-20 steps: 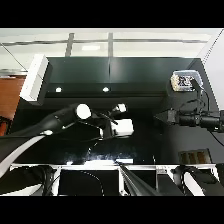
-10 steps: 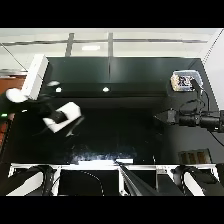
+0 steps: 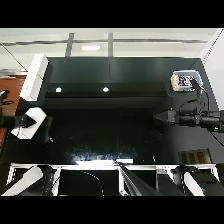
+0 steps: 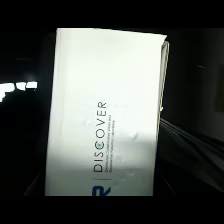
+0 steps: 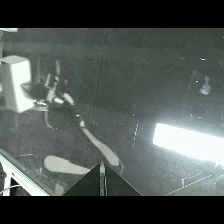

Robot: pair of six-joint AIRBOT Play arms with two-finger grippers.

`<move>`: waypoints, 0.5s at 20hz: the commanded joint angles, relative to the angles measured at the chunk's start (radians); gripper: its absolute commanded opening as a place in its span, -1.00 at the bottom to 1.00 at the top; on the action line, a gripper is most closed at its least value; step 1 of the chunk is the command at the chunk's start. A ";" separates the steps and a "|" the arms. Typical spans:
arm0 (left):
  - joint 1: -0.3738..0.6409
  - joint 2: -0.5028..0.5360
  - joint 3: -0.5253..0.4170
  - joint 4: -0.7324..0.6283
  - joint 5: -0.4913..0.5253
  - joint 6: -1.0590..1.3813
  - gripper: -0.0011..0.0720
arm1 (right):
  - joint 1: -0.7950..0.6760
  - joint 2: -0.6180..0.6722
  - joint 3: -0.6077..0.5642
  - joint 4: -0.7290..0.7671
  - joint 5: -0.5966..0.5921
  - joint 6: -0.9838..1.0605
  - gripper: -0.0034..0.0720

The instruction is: Fold the box and place the chain.

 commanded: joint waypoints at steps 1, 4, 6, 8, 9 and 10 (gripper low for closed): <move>0.072 0.002 0.021 0.005 0.092 0.069 0.12 | 0.000 0.001 -0.001 0.000 0.002 0.001 -0.81; 0.072 0.000 0.035 -0.012 0.240 0.088 0.12 | 0.000 0.001 -0.001 0.000 0.030 0.024 -0.81; 0.071 -0.016 0.035 -0.068 0.289 0.105 0.12 | 0.000 0.001 -0.001 0.000 0.022 0.027 -0.81; 0.070 -0.041 0.035 -0.095 0.279 0.142 0.12 | 0.000 0.000 -0.001 0.000 0.005 0.035 -0.81; 0.071 -0.048 0.035 -0.093 0.280 0.148 0.12 | 0.000 0.000 -0.001 0.000 0.001 0.042 -0.81; 0.072 -0.049 0.035 -0.093 0.284 0.169 0.12 | 0.000 0.000 -0.001 0.000 0.002 0.045 -0.81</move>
